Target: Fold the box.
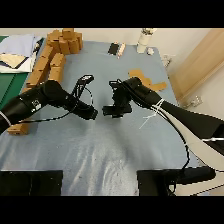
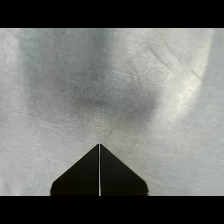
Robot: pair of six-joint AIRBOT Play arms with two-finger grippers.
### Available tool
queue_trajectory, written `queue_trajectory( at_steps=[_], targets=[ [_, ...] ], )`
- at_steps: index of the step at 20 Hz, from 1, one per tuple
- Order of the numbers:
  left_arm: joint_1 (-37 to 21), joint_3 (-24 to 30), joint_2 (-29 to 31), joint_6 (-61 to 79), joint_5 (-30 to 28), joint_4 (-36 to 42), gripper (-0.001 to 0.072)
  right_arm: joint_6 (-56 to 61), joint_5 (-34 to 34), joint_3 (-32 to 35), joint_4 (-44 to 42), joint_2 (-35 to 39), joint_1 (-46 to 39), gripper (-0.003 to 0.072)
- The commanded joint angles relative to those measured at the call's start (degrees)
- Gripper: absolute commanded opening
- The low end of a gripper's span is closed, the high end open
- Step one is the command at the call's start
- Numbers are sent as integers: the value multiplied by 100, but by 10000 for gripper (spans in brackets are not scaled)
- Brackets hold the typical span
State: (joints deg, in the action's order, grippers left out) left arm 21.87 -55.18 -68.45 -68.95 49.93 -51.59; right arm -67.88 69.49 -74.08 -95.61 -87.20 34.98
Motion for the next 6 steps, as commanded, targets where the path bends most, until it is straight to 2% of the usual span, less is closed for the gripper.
queue_trajectory(
  at_steps=[1,6],
  targets=[
    [136,-59,-151,-116,2,17,11,-31,44,-131,-109,-96,0,5],
    [136,-59,-151,-116,2,17,11,-31,44,-131,-87,-101,0,5]
  ],
)
